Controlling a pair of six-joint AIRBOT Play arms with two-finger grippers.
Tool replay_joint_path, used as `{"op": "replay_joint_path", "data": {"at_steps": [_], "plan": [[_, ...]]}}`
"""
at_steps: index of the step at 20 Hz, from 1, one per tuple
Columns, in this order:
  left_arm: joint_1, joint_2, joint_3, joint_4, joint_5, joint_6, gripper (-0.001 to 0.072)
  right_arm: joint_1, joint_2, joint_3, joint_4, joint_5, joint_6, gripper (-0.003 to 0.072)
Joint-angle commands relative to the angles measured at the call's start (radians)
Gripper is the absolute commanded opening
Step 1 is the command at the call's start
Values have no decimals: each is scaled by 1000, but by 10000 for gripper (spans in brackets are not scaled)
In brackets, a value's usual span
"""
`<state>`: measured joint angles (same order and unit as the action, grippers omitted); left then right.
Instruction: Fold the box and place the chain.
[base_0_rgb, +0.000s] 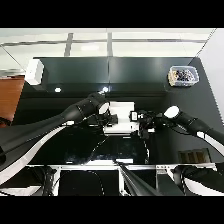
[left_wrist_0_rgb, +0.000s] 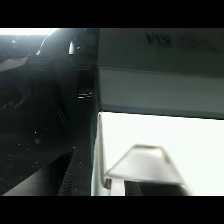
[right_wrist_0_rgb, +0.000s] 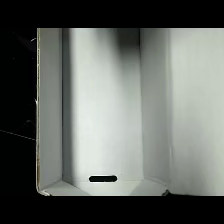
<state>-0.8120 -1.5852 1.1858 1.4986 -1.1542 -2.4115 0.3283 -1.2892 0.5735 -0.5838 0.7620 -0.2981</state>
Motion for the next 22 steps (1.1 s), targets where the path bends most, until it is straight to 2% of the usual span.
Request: {"op": "replay_joint_path", "data": {"at_steps": [1, 3, 4, 5, 13, 14, 15, 16, 17, 18, 19, 20, 22], "plan": [[-3, -2, 0, 0, 8, 2, 300, 1, 0, 0, 0, 0, 0, 411], [-3, -2, 0, 0, 9, 2, 91, 1, 0, 0, 0, 0, 0, 411], [-3, -2, 0, -3, 10, 2, 81, 1, 0, 0, 0, 0, 0, 411], [-3, -2, 0, -12, 11, 2, 23, 1, 0, 0, 0, 0, 0, 411], [-3, -2, 0, 3, 18, 2, 24, 1, 0, 0, 0, 0, 0, 411], [-3, -2, 0, 4, 19, 2, 33, 1, 0, 0, 0, 0, 0, 411], [-3, -2, 0, 4, 19, 2, 139, 1, 0, 0, 0, 0, 0, 411], [-3, -2, 0, 4, 19, 2, 330, 1, 0, 0, 0, 0, 0, 411], [-3, -2, 0, 4, 19, 2, 432, 1, 0, 0, 0, 0, 0, 411], [-3, -2, 0, 4, 19, 2, 425, 1, 0, 0, 0, 0, 0, 411], [-3, -2, 0, 4, 19, 2, 245, 1, 0, 0, 0, 0, 0, 411], [-3, -2, 0, 4, 20, 2, 19, 1, 0, 0, 0, 0, 0, 411], [-3, -2, 0, 4, 20, 2, 23, 1, 0, 0, 0, 0, 0, 411]]}}
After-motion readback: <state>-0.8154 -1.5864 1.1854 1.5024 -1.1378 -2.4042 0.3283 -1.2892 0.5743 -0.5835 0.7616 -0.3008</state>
